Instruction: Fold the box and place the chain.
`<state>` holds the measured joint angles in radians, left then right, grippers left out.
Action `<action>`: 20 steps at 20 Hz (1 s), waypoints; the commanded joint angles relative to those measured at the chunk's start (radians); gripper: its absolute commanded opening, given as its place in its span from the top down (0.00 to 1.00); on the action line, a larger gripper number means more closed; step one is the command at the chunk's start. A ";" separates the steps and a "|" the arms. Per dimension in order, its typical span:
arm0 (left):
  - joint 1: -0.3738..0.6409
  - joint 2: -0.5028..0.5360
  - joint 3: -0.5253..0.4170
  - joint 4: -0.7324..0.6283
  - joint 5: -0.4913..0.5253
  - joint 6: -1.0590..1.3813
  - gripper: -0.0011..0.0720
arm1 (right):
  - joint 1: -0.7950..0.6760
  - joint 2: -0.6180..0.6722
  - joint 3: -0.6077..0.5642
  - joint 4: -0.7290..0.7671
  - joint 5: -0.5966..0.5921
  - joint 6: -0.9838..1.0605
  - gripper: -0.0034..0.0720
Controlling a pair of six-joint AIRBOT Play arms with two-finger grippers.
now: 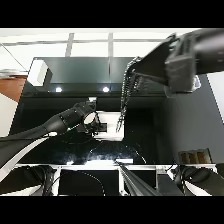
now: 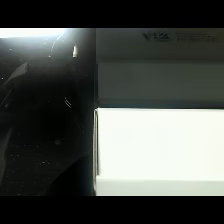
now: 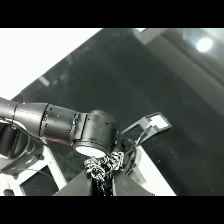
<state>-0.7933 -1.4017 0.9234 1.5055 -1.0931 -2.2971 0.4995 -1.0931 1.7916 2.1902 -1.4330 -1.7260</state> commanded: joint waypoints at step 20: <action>0.000 0.000 0.000 -0.004 0.006 0.000 0.95 | 0.126 -0.112 -0.515 -0.041 0.150 -0.027 0.92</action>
<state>-0.7933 -1.4017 0.9234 1.5017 -1.0927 -2.2967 0.6220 -1.1984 1.2953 2.1532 -1.3003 -1.7607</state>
